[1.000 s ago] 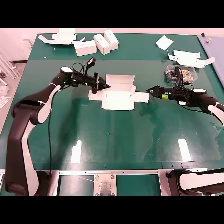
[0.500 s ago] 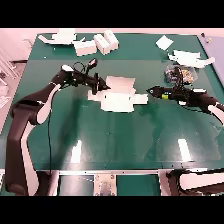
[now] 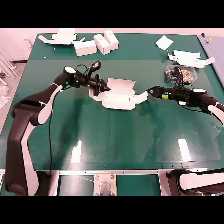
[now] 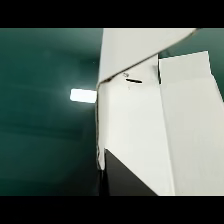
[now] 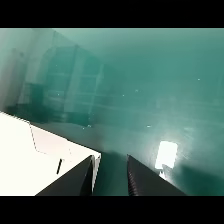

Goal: Fold the box and place the chain.

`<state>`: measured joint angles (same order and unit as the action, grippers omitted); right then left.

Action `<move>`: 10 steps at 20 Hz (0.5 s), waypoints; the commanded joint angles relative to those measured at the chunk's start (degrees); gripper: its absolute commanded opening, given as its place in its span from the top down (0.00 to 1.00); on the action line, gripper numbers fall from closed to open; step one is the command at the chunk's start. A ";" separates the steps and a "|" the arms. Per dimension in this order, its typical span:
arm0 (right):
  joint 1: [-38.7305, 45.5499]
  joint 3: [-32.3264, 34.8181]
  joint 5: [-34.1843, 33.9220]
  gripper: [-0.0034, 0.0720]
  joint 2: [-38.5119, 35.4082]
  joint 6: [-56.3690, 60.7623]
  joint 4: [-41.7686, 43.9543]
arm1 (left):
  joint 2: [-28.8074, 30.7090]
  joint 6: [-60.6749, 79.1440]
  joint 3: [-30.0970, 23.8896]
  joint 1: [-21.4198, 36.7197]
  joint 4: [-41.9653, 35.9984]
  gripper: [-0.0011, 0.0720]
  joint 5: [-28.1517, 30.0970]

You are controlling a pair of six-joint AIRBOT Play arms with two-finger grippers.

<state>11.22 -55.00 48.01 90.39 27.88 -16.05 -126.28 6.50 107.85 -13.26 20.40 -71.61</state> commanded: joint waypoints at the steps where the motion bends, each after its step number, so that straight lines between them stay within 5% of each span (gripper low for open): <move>1: 0.04 -0.02 0.04 0.61 -0.04 -0.04 0.00 | 0.07 3.78 -3.21 0.02 -0.70 0.97 1.75; 10: -0.17 -0.02 0.02 0.61 -0.02 -0.04 2.60 | 0.39 10.49 -6.69 3.02 -10.23 0.97 1.57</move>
